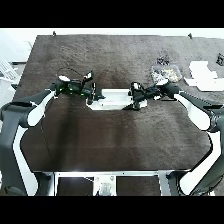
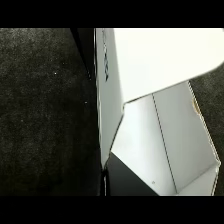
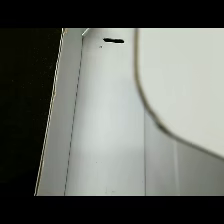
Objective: Fold the box and place the chain.
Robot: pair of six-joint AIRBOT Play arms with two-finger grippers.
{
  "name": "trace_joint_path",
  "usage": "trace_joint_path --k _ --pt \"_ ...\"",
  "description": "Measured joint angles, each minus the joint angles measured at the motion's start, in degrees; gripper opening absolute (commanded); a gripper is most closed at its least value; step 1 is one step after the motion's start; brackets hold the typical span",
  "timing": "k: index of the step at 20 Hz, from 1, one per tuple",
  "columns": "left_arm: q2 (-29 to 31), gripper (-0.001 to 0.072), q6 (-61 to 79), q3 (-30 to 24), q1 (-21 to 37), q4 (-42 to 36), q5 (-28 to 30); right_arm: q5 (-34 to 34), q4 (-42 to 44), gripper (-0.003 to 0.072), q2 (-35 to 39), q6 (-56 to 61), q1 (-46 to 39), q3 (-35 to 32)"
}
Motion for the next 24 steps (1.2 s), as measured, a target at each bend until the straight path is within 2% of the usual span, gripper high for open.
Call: trace_joint_path --k 8,10,15,16,24 --pt "0.0 0.0022 0.0 0.0 0.0 0.0 0.02 -0.11 -0.02 0.07 -0.31 0.02 0.17 0.2" --pt "-0.02 0.0022 0.0 0.0 0.0 0.0 0.02 -0.2 -0.09 0.0664 -0.35 0.02 0.22 0.31" --pt "0.0 0.0022 0.0 0.0 0.0 0.0 0.02 -0.33 -0.2 0.0658 -0.39 0.02 0.24 0.44" --pt "-0.02 0.0022 0.0 0.0 0.0 0.0 0.02 -0.35 -0.33 0.0614 -0.39 0.02 0.24 0.5" --pt "0.0 0.0022 0.0 0.0 0.0 0.0 -0.04 -0.02 -1.07 0.0603 -0.39 0.04 0.24 0.59"
